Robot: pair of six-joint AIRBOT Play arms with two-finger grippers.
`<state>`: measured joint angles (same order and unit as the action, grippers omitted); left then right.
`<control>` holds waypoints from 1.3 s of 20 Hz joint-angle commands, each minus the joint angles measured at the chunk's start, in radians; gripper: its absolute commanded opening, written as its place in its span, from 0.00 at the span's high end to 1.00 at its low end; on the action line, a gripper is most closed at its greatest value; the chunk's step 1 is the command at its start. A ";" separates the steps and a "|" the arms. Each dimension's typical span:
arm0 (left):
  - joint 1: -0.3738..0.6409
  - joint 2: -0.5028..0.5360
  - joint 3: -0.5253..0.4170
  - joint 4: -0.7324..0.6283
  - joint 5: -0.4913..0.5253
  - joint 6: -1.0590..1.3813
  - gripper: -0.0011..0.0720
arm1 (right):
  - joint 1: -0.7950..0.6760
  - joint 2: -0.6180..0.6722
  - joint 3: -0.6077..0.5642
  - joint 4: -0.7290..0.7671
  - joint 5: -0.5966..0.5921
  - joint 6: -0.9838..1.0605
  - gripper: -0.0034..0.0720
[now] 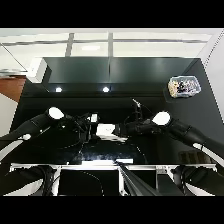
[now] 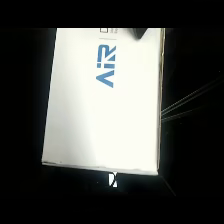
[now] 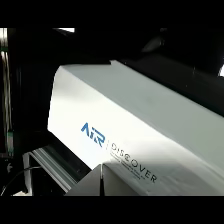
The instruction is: Fold the box and place the chain.
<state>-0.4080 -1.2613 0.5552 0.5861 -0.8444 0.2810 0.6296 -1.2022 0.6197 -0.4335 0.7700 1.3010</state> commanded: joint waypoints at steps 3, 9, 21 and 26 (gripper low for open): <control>0.000 -0.001 0.000 0.000 0.000 0.000 0.41 | 0.000 -0.028 -0.002 0.002 -0.013 -0.003 0.92; 0.000 0.000 0.000 0.000 0.000 0.000 0.41 | -0.006 -0.025 0.009 -0.041 0.009 -0.012 0.92; 0.013 0.117 0.000 0.125 -0.001 -0.201 0.01 | -0.524 0.253 0.125 -0.172 0.486 -0.079 0.91; 0.048 0.291 0.000 0.319 -0.051 -0.409 0.01 | -0.664 0.274 0.125 -0.240 0.517 -0.106 0.92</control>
<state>-0.3771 -1.0580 0.5552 0.8024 -0.8639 0.0036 0.0467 -0.9463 0.7425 -0.6254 1.2533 1.2072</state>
